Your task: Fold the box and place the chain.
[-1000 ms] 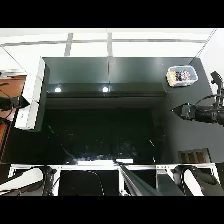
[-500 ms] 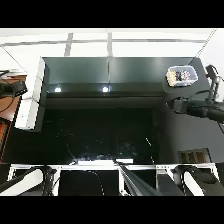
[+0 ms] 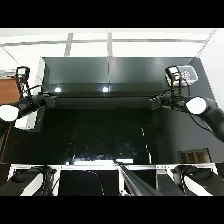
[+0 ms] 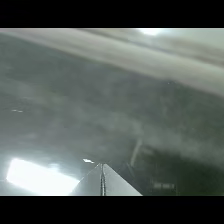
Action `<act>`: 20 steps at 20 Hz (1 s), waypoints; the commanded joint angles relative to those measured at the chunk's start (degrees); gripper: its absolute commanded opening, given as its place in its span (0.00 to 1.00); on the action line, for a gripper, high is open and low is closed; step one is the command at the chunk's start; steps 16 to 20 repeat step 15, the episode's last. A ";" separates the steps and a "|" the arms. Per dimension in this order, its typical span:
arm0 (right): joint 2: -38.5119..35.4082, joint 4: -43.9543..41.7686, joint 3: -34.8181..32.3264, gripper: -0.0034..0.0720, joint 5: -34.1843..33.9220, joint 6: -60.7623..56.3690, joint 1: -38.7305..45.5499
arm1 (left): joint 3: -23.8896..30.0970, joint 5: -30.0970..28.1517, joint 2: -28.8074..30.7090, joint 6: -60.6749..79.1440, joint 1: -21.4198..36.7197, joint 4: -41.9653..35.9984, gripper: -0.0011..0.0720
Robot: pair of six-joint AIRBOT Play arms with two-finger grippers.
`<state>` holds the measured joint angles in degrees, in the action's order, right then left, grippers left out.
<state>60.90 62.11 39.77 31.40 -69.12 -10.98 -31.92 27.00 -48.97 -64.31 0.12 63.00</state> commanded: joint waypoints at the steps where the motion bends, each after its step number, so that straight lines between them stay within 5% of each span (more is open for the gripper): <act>1: 5.77 2.91 -0.02 0.06 -4.17 -5.92 1.95 | 2.19 -4.46 1.95 2.36 -1.81 -0.28 0.05; 20: 5.77 2.91 -0.02 0.06 -4.26 -5.88 2.40 | 2.21 -4.46 1.53 2.38 -1.81 -0.28 0.05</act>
